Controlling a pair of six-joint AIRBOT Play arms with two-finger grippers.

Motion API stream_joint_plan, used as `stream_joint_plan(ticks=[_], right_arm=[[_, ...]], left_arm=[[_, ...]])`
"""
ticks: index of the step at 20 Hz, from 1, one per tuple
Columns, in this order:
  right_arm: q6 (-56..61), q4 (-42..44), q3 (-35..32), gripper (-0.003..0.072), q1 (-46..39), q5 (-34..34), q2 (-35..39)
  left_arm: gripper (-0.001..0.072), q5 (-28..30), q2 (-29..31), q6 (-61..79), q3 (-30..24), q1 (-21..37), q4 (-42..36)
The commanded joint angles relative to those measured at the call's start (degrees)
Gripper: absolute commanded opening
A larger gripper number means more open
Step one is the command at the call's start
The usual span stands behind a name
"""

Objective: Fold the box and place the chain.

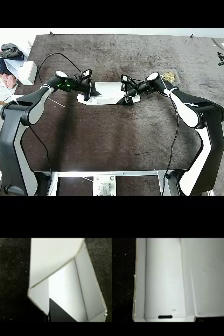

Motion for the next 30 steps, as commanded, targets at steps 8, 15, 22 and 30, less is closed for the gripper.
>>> stream_joint_plan(ticks=[8, 15, 22, 30], right_arm=[[0.1, -0.6, 0.5, 0.0438, 0.0, -0.2, -0.1], [0.1, -0.6, 0.5, 0.0439, 0.0, -0.2, -0.1], [0.1, -0.6, 0.5, 0.0438, 0.0, -0.2, -0.1], [0.1, -0.6, 0.5, 0.0439, 0.0, -0.2, -0.1]], left_arm=[[0.0013, 0.0, 0.0, 0.0, 0.0, 0.0, 0.0], [0.0013, 0.0, 0.0, 0.0, 0.0, 0.0, 0.0], [0.0013, 0.0, 0.0, 0.0, 0.0, 0.0, 0.0], [0.0013, -0.2, 0.0, -0.2, 0.0, 0.0, 0.0]])
